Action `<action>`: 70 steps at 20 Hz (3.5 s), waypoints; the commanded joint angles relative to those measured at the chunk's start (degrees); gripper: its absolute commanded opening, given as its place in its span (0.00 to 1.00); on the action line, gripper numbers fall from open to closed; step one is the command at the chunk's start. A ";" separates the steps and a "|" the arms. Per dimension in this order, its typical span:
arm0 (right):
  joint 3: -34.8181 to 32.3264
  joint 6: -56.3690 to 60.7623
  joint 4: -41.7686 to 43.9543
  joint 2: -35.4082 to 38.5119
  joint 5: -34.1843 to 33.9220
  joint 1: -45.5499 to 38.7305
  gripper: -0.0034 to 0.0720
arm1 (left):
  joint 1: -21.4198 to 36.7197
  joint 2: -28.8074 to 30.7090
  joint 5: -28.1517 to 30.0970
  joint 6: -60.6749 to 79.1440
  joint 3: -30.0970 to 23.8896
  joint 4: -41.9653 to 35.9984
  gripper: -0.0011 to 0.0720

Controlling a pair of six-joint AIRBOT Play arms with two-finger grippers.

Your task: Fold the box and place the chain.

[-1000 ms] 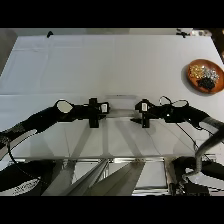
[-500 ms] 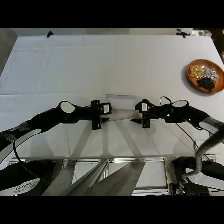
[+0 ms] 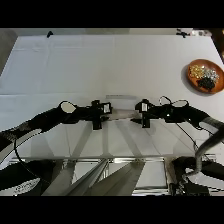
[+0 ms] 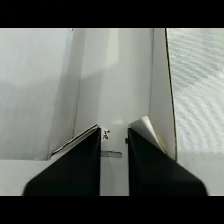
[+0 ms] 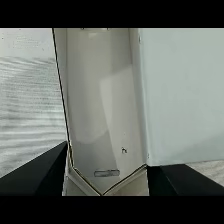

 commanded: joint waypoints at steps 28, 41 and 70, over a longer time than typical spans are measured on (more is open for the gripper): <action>0.00 0.09 0.04 0.00 0.04 0.04 0.58 | 11.32 18.86 -7.78 -29.44 0.02 10.84 0.28; 0.00 0.09 0.07 0.00 0.04 0.04 0.58 | 28.44 16.04 -24.96 -78.93 0.00 34.95 0.03; 0.00 0.09 0.04 0.00 0.04 0.04 0.58 | 20.55 1.07 -18.86 -75.87 0.02 13.55 0.02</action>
